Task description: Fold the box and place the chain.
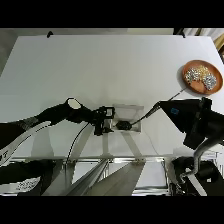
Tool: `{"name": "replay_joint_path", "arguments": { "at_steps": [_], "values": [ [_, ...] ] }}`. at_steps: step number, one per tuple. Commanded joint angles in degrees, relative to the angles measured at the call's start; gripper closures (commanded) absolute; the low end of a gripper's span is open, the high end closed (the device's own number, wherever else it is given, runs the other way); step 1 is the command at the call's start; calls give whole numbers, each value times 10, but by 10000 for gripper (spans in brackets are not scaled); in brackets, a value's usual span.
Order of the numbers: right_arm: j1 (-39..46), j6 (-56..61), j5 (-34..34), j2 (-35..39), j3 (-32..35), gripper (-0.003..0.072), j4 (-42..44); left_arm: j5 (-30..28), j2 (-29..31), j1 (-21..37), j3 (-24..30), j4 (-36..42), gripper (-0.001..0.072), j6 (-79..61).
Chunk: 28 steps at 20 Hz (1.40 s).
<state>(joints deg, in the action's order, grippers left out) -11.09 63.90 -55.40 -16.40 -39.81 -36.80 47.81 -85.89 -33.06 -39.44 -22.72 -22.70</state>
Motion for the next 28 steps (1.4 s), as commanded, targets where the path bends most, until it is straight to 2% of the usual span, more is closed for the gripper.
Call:
{"name": "replay_joint_path", "arguments": {
  "at_steps": [1,4,8,12,17,19,26,27,28],
  "values": [
    [0,-24,-6,-2,0,673,38,0,0,0,0,0,679,0],
    [0,-35,-39,-41,2,673,3,0,0,0,0,0,679,0],
    [-13,-85,-68,-150,9,673,-21,0,0,0,0,0,679,0],
    [-113,-111,-27,-257,9,673,-38,0,0,0,0,0,679,0],
    [-216,-46,70,-352,9,672,-168,0,0,0,0,0,679,0],
    [-222,-19,73,-380,9,672,-193,0,0,0,0,0,679,0],
    [-222,14,83,-462,9,672,-195,0,0,0,0,0,679,0],
    [-222,24,83,-464,9,662,-195,0,0,0,0,0,679,0],
    [-222,32,81,-461,9,598,-195,0,0,0,0,0,679,0]
  ]
}}
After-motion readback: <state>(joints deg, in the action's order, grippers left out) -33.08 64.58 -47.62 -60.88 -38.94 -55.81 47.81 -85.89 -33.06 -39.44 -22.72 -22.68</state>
